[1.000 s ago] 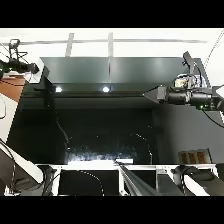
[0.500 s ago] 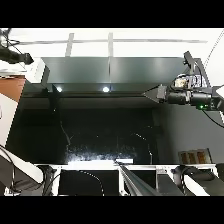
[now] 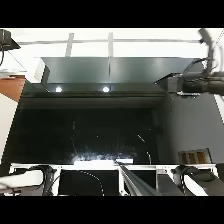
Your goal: Fold the box and place the chain.
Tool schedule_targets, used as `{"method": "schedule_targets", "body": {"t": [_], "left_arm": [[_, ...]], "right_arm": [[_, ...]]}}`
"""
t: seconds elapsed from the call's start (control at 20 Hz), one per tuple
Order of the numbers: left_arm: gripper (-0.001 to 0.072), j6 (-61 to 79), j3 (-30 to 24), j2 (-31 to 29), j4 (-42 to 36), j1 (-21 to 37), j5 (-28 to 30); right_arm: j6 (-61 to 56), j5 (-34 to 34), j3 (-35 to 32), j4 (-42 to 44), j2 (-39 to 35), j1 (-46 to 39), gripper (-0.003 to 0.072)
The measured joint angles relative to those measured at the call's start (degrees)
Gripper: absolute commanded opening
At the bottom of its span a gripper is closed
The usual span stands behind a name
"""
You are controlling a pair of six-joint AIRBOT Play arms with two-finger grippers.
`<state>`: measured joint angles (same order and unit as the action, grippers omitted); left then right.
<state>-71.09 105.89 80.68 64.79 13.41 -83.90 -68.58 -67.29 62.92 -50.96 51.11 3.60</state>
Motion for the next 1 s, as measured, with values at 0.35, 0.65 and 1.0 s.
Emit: {"method": "schedule_targets", "body": {"t": [0.35, 0.65, 1.0], "left_arm": [[0.0029, -9.7, -45.4, -35.9, 3.6, -21.5, 20.2], [0.0032, -22.4, -66.3, -48.9, 14.4, -30.3, 26.9], [0.0032, -24.9, -69.2, -51.1, 16.4, -31.6, 27.5]], "right_arm": [[-12.7, 3.0, -9.2, -24.7, -12.9, 0.0, 0.0043], [-18.2, 13.3, -27.0, -27.8, -16.8, 0.0, 0.0042], [-19.1, 16.0, -30.1, -29.7, -17.4, 0.0, 0.0041]]}}
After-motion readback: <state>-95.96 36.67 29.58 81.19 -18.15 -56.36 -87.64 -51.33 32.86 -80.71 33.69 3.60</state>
